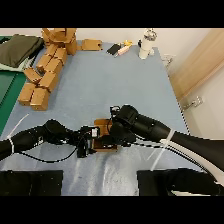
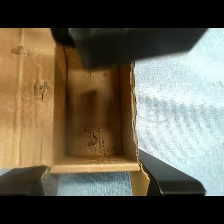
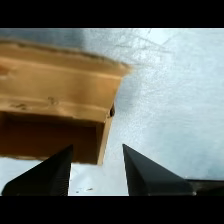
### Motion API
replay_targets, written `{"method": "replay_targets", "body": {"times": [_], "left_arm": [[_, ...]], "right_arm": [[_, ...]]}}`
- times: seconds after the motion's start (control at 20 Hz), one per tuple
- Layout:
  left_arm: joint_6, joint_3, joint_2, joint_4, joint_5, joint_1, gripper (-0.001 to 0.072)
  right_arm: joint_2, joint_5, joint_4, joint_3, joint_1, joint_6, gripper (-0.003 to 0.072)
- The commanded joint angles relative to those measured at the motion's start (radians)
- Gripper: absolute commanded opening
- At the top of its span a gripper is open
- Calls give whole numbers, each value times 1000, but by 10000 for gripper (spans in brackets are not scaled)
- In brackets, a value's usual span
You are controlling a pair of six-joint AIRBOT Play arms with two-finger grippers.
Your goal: Fold the box.
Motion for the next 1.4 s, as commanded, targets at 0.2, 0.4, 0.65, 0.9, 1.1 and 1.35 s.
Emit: {"method": "replay_targets", "body": {"times": [0.2,0.4,0.65,0.9,1.1,1.35], "left_arm": [[0,0,0,1,-1,0,517],[0,0,0,1,-1,0,517],[0,0,0,1,-1,0,516],[0,0,0,1,-2,0,517],[0,0,0,1,-1,0,517],[0,0,0,1,-1,0,516]], "right_arm": [[183,-87,-132,-12,-90,54,134],[141,120,-26,-95,-396,-222,4],[-186,250,1060,-96,-752,-1287,3],[-283,-92,1186,-82,-682,-1771,2],[-87,131,1120,-237,-564,-1831,2],[183,398,970,-415,-418,-1835,2]]}}
